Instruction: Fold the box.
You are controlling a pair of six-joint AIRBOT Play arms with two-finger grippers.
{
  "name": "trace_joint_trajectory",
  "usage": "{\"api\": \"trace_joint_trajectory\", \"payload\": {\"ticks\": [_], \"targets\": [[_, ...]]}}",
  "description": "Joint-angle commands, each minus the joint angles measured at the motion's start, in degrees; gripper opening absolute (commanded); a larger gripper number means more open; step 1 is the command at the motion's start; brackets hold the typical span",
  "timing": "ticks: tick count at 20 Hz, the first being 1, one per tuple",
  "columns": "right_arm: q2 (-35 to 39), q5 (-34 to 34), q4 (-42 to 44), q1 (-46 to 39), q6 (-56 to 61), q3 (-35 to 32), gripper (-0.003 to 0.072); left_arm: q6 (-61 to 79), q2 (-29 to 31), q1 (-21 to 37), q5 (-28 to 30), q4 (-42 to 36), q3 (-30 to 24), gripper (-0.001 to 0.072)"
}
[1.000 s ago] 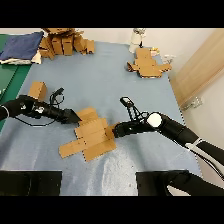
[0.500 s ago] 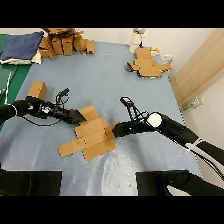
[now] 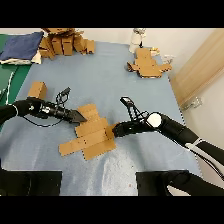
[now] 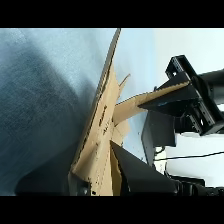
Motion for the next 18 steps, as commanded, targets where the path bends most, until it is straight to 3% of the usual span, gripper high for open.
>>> {"api": "trace_joint_trajectory", "payload": {"ticks": [1,4,5,6,14,15,16,18], "targets": [[0.0,-0.1,-0.3,0.0,0.2,0.0,0.0003,1.1,0.0,0.0,-0.4,-0.1,0.1,0.0284],[0.0,-0.3,-0.3,0.0,0.2,0.0,0.0003,1.5,0.0,0.0,-0.5,-0.1,0.1,0.0279],[0.0,-0.2,-0.3,0.0,0.2,0.0,0.0003,2.0,0.0,0.0,-0.6,-0.1,0.1,0.0098],[0.0,-0.3,-0.3,0.0,0.2,0.0,0.0003,2.8,0.0,0.0,-0.6,-0.1,0.1,0.0031],[0.0,-1.1,-0.3,0.0,0.2,0.0,0.0026,5.8,0.0,0.0,-1.4,-1.0,0.1,0.0012],[0.0,-1.5,-0.3,-0.1,0.2,0.0,0.0172,7.1,0.0,0.0,-1.7,-2.1,0.2,0.0012],[0.0,-1.7,-0.3,-0.4,0.3,0.1,0.0252,8.4,0.0,0.0,-2.1,-2.7,0.7,0.0012],[0.0,-1.9,-0.9,-2.5,4.0,0.1,0.0251,9.0,0.0,-0.9,-1.8,-0.9,3.0,0.0012]]}}
